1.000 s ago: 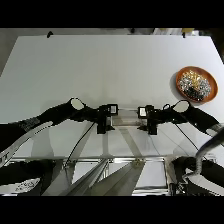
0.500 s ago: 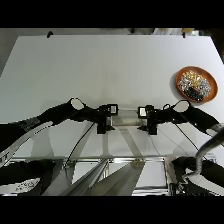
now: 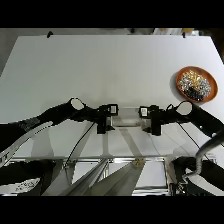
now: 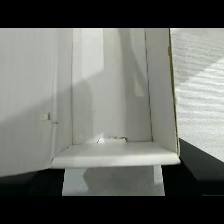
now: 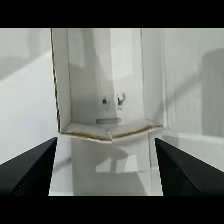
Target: Fold the box and place the chain.
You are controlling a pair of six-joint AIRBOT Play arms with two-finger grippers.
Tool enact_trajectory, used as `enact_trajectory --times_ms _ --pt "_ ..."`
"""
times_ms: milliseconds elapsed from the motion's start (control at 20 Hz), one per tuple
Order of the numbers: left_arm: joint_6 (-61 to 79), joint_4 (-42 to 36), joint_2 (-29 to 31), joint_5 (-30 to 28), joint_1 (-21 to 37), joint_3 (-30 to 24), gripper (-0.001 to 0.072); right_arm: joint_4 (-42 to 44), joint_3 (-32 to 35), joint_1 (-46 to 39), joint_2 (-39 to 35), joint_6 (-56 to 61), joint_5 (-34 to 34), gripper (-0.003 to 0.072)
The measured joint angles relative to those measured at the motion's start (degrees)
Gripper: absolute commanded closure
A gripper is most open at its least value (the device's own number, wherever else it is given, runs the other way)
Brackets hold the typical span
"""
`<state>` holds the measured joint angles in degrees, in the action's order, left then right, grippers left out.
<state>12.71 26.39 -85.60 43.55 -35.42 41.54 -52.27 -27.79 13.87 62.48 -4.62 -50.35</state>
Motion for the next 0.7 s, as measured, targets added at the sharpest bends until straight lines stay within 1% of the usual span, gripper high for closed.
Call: enact_trajectory --times_ms 150,200,300,350,400,450,500,600,700 --pt "0.0 0.0 0.0 0.0 0.0 -0.02 0.0348 -5.01 0.0 -0.02 -3.8 6.19 -1.36 0.0062" --pt "0.0 0.0 0.0 0.0 0.0 0.0 0.0348 -7.54 0.0 -0.2 -5.31 9.44 -2.21 0.0086" --pt "0.0 0.0 0.0 0.0 0.0 0.0 0.0348 -11.87 0.02 -1.38 -8.79 15.96 -5.57 0.0187" --pt "0.0 -0.02 0.0 0.0 0.0 0.0 0.0348 -12.96 0.02 -2.05 -10.67 18.21 -7.48 0.0203" --pt "0.0 0.0 0.0 0.0 0.0 0.0 0.0348 -13.22 0.02 -2.71 -12.74 20.0 -8.87 0.0354" --pt "0.0 0.0 0.0 0.0 0.0 0.0 0.0348 -12.59 0.02 -3.17 -14.53 21.2 -9.84 0.0603" --pt "0.0 0.0 0.0 0.0 0.0 0.0 0.0348 -10.93 0.02 -3.54 -16.24 21.42 -10.73 0.0666" --pt "0.0 0.0 0.0 0.0 0.0 0.0 0.0348 -4.52 0.02 -3.98 -18.36 19.5 -11.87 0.0666" --pt "0.0 0.0 0.0 0.0 0.0 0.0 0.0348 4.96 0.02 -4.22 -18.97 16.81 -11.43 0.0666"
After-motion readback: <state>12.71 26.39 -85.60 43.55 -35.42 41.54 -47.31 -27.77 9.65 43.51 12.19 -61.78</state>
